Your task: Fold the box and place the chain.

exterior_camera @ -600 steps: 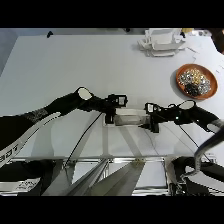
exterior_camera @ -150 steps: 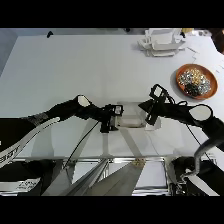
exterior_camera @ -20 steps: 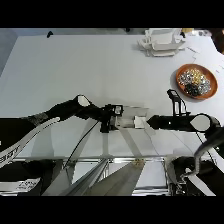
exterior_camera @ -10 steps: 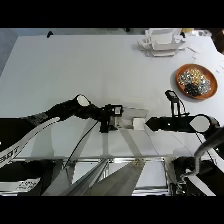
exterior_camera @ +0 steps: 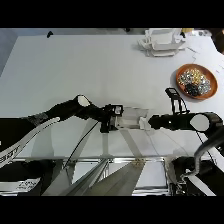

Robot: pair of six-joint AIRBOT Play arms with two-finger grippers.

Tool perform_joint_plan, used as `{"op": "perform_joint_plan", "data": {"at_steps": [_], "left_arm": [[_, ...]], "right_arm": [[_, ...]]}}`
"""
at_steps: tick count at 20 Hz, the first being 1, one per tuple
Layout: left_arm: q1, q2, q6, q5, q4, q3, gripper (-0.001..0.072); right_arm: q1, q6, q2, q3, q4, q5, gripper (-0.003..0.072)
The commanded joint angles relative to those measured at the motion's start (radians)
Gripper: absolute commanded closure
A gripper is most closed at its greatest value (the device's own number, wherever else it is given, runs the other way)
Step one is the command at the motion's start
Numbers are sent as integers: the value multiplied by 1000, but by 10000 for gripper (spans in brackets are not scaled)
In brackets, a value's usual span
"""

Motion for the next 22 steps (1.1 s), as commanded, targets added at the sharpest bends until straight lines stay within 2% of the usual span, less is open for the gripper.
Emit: {"op": "perform_joint_plan", "data": {"at_steps": [1, 2, 3, 4, 9, 14, 18, 19, 22], "left_arm": [[1, 0, 3, 0, 2, 1, 562], [1, 0, 3, -1, 2, 1, 562], [1, 0, 3, 0, 2, 1, 562], [1, 0, 3, 0, 2, 1, 562], [1, 0, 3, -1, 2, 1, 562], [1, 0, 3, 0, 2, 1, 562], [1, 0, 3, -1, 2, 1, 562], [1, 0, 3, 0, 2, 1, 562], [1, 0, 3, 0, 2, 1, 562]], "right_arm": [[1, 21, 0, 15, 13, 34, 384], [1, 20, 0, 15, 31, 42, 332], [1, 21, 0, 15, 36, 47, 219], [2, 21, -2, 15, 34, 48, 177], [2, 52, -86, 15, 41, 41, 174], [2, 44, -116, 15, 172, 7, 179], [2, 60, -116, 15, 171, 10, 243], [2, 61, -116, 15, 171, 10, 282], [36, 109, -116, 31, 132, -3, 285]]}}
